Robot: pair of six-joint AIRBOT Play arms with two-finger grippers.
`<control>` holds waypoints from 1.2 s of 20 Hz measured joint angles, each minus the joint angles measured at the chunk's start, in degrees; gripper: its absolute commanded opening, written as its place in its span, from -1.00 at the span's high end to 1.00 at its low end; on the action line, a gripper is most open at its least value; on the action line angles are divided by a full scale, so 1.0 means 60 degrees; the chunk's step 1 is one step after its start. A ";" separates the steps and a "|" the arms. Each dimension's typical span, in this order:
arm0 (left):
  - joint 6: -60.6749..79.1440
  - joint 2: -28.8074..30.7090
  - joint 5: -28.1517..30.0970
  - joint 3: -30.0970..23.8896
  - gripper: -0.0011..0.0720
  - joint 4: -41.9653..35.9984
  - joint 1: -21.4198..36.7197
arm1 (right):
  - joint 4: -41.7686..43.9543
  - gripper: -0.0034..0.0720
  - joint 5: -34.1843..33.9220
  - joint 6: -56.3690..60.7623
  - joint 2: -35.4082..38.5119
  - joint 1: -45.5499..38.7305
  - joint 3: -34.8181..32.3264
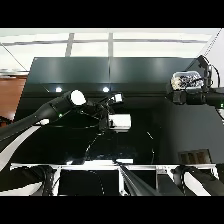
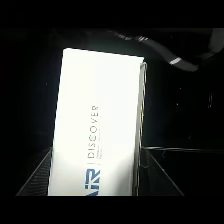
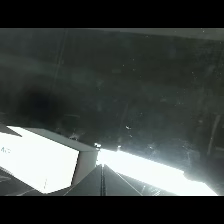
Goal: Fold the box and place the chain.
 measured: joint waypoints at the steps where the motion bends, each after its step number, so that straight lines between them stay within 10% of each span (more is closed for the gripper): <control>1: -0.0004 -0.0015 -0.0022 0.0007 -0.98 0.0004 -0.0022 | 0.0004 0.86 -0.0004 0.0000 0.0004 0.0000 0.0000; 15: 0.0036 -0.0685 0.0958 0.0007 -0.96 0.1188 -0.1246 | 0.0004 0.86 -0.0022 -0.0007 0.0000 0.0000 0.0000; 17: 0.0029 -0.0739 0.1333 0.0015 0.28 0.1570 -0.1439 | 0.0004 0.87 -0.0036 -0.0007 0.0000 0.0000 0.0000; 24: -0.1949 -0.0160 0.1679 0.0022 0.35 0.2976 -0.0794 | -0.0062 0.86 -0.0106 -0.0007 0.0000 0.0000 0.0000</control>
